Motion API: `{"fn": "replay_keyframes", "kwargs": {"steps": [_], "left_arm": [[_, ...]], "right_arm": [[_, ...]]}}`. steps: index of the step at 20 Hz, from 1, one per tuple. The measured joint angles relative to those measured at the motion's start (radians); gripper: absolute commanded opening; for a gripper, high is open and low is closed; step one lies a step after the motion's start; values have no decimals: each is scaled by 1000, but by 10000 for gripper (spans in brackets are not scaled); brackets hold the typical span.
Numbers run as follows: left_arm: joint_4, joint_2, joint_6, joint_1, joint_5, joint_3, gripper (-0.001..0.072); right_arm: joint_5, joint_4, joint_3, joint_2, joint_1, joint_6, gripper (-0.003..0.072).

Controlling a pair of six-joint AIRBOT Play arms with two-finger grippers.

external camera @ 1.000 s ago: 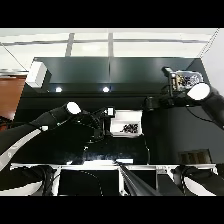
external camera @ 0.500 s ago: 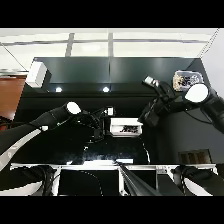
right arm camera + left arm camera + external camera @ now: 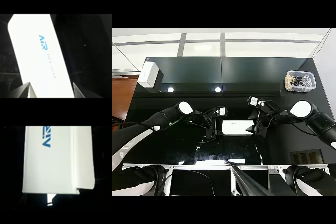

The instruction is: Fold the box and place the chain.

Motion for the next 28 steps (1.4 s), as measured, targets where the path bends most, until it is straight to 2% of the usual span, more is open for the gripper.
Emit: {"fn": "replay_keyframes", "kwargs": {"steps": [1,2,3,6,7,8,21,23,27,28], "left_arm": [[0,0,0,0,0,0,398],[0,0,0,0,0,0,398],[0,0,0,0,-1,0,398],[0,0,0,0,-1,0,398],[0,0,0,0,-2,0,397],[0,0,0,0,-2,0,397],[0,0,0,0,-2,0,398],[0,0,1,0,-2,0,397],[0,0,0,0,-2,0,398],[0,0,0,0,-2,0,397]], "right_arm": [[-4,2,-3,1,2,-17,640],[-8,3,-5,1,4,-32,560],[-10,5,-6,1,5,-40,441],[-8,13,-8,2,7,-50,440],[-7,16,-9,2,7,-49,375],[-6,23,-9,2,7,-47,248],[0,29,-10,2,7,2,248],[1,22,-10,2,7,5,332],[6,13,-10,2,7,5,332],[6,12,-10,2,7,5,355]]}}
